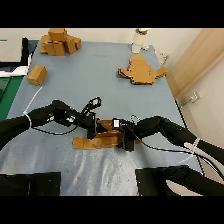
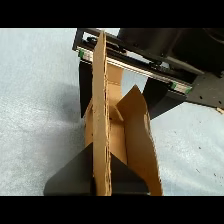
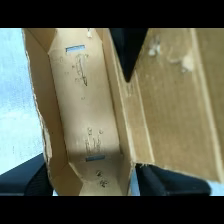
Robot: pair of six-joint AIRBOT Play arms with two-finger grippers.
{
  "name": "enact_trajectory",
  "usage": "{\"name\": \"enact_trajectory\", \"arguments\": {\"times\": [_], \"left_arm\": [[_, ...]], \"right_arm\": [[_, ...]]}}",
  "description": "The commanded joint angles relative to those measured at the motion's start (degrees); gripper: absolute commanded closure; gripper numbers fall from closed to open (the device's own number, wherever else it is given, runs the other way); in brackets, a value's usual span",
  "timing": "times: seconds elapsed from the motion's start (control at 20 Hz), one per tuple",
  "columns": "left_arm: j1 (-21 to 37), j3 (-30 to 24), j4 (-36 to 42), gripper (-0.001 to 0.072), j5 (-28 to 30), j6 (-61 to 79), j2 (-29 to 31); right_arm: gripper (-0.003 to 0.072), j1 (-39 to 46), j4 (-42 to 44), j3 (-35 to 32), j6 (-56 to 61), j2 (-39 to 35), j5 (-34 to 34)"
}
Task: Fold the box.
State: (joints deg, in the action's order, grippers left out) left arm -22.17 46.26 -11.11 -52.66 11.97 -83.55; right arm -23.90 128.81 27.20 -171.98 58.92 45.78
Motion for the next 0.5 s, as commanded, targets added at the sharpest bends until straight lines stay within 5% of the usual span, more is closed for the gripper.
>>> {"name": "enact_trajectory", "arguments": {"times": [0.0, 0.45], "left_arm": [[0.0, 0.0, 0.0, 0.0694, 0.0, 0.0, 0.0], [0.0, 0.0, 0.0, 0.0694, 0.0, 0.0, 0.0]], "right_arm": [[-0.0023, -0.1, -0.3, 0.0, -0.1, 0.2, -0.5], [-0.002, -0.5, -1.0, 0.0, -0.1, 0.2, -0.7]]}}
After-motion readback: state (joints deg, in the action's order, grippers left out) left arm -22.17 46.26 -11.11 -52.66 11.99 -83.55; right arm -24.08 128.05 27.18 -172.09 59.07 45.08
